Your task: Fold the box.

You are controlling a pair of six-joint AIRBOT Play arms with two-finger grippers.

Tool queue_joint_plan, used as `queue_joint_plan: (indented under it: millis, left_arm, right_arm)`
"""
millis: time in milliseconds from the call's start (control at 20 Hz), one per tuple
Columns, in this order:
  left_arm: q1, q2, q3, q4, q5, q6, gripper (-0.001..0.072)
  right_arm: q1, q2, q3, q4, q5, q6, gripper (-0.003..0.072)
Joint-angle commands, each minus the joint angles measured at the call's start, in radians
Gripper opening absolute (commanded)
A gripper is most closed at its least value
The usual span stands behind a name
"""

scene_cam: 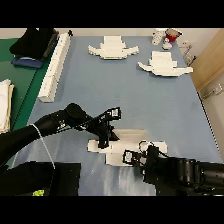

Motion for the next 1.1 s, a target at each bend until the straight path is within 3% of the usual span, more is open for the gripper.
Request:
queue_joint_plan:
  millis: [0,300,350,500,1050]
  left_arm:
    - [0.0,0.0,-0.001,0.0,0.0,0.0,0.0013]
    - [0.0,0.0,-0.001,0.0,0.0,0.0,0.0013]
    - [0.0,0.0,-0.001,0.0,0.0,0.0,0.0013]
    - [0.0,0.0,-0.001,0.0,0.0,0.0,0.0013]
    - [0.0,0.0,-0.001,0.0,0.0,0.0,0.0013]
  right_arm:
    - [0.054,-0.016,-0.002,-0.139,0.002,0.14,0.0416]
    - [0.065,0.001,0.052,-0.219,-0.043,0.28,0.0419]
    - [0.064,0.002,0.055,-0.252,-0.044,0.315,0.0468]
    - [0.064,0.002,0.054,-0.254,-0.095,0.332,0.072]
    - [0.064,0.045,0.067,-0.274,-0.148,0.331,0.072]
